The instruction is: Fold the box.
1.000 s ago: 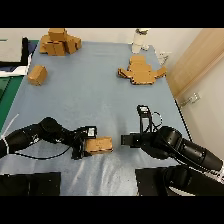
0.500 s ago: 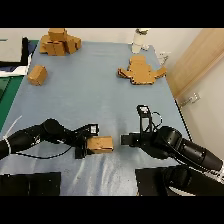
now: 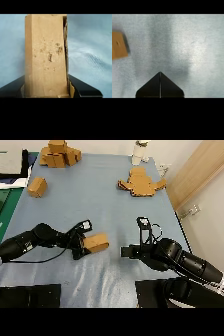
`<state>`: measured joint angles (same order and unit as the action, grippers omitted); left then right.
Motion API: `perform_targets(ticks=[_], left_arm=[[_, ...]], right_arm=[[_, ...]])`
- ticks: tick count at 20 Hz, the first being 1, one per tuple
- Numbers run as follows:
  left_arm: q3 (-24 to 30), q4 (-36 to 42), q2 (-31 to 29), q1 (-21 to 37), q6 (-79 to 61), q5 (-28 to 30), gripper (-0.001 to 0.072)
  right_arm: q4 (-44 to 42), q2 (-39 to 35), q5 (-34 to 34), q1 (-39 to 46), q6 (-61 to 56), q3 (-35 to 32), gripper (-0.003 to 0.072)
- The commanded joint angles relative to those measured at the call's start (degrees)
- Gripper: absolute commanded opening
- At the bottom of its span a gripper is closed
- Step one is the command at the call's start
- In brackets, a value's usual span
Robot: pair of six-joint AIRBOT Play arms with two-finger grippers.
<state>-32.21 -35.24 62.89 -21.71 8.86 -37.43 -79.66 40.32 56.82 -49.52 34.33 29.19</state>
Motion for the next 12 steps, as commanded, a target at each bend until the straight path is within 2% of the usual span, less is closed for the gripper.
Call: perform_targets(ticks=[1,8,12], left_arm=[[-1.7,-4.9,-0.9,8.6,8.5,2.5,0.037],[-3.1,-7.0,0.0,36.0,10.3,21.9,0.0369],[-7.1,-7.0,6.3,46.5,10.1,22.0,0.0369]], right_arm=[[0.6,0.0,0.0,0.0,0.0,0.0,0.0002],[2.1,0.0,0.0,0.0,0.0,0.0,0.0002],[3.9,0.0,-0.2,0.0,0.0,0.0,0.0003]])
